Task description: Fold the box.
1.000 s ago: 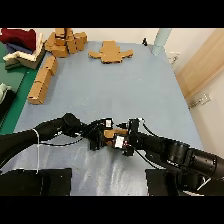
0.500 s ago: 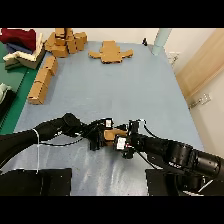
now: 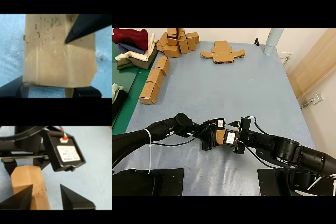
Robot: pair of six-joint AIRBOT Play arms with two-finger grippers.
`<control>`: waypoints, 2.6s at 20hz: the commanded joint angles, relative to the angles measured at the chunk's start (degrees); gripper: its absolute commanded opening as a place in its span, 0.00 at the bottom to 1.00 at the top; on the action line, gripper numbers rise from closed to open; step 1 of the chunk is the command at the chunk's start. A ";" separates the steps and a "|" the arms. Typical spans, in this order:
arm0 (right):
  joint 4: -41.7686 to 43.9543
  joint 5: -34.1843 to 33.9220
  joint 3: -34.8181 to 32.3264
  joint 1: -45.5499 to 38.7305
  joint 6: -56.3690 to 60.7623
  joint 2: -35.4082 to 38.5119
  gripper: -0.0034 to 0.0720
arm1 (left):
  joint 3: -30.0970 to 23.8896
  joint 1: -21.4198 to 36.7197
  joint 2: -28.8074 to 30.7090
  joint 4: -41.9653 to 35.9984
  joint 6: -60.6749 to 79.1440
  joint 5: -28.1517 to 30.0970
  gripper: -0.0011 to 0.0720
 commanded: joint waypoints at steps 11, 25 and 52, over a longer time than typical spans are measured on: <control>-0.07 -0.90 -0.02 5.16 -2.58 -5.57 0.74 | 0.02 -0.02 0.00 0.00 0.02 0.02 0.65; -6.54 -0.90 0.02 5.09 -4.15 -7.96 0.73 | 0.02 -0.02 0.00 0.00 0.02 0.00 0.65; -7.08 -0.90 0.15 4.57 -4.13 -4.92 0.50 | 0.02 -0.02 0.00 0.00 0.02 0.00 0.65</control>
